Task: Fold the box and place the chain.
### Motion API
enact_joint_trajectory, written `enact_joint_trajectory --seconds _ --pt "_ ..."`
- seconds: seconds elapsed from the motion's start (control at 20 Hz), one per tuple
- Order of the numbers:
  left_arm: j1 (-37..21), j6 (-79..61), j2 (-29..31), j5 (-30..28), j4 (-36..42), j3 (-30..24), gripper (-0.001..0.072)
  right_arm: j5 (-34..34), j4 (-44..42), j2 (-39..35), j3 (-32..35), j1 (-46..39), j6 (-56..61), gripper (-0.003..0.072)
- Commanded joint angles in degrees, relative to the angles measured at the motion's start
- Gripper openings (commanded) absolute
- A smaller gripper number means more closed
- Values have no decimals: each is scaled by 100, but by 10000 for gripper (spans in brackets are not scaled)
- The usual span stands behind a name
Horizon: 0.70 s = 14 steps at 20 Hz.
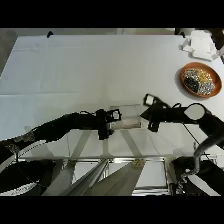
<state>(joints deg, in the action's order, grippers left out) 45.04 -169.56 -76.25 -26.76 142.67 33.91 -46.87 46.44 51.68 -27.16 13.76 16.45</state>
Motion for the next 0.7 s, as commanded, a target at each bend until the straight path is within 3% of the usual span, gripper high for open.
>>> enact_joint_trajectory --seconds 0.0,0.15,0.3,0.45,0.65 --pt "2 2 -2 -2 -2 -2 331 -350 35 -588 2 -811 2846 13" --pt "2 4 -2 -2 -2 -2 331 -1036 208 -748 2 -1740 4232 13" --pt "2 4 -2 -2 -2 -2 331 -1263 745 -743 2 -2358 5337 13" --pt "7 2 -2 -2 -2 -2 331 -1384 1541 -682 26 -2472 5864 13" --pt "7 2 -2 -4 -2 -2 331 -1309 1510 -114 151 -2199 5807 13"
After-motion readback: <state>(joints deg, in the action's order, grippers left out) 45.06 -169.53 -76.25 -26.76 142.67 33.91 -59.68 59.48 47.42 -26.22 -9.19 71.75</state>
